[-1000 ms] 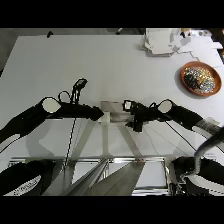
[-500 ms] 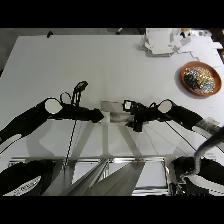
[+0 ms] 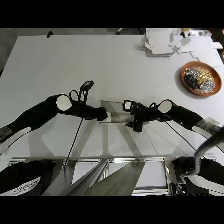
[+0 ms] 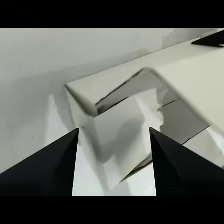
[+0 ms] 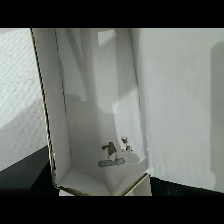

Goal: Fold the box and place the chain.

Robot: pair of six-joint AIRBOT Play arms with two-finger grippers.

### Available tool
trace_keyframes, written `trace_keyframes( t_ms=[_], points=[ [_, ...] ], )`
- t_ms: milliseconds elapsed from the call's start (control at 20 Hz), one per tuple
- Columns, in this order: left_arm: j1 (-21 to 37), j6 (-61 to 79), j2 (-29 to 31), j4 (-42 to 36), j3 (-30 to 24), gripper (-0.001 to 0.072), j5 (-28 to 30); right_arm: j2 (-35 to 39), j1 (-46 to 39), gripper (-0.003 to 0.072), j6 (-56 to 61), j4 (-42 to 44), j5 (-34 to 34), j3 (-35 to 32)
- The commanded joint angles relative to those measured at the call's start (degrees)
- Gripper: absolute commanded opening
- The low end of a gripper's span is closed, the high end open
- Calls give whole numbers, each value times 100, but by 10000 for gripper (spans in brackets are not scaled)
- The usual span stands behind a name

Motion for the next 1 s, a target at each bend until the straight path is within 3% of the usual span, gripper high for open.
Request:
trace_keyframes(
  t_ms=[0,150,350,950],
  points=[
    [-164,-463,-164,238,247,493,-109,4,-2,364,0,-2,-2,2],
    [-234,-787,-258,570,374,491,-369,4,-2,364,0,-2,-2,2],
    [-271,-1287,-498,1250,966,482,-1235,4,-2,364,0,-2,-2,2],
    [-756,-3150,-1233,2321,2050,446,-2203,4,-2,364,0,-4,-2,2]
  ],
)
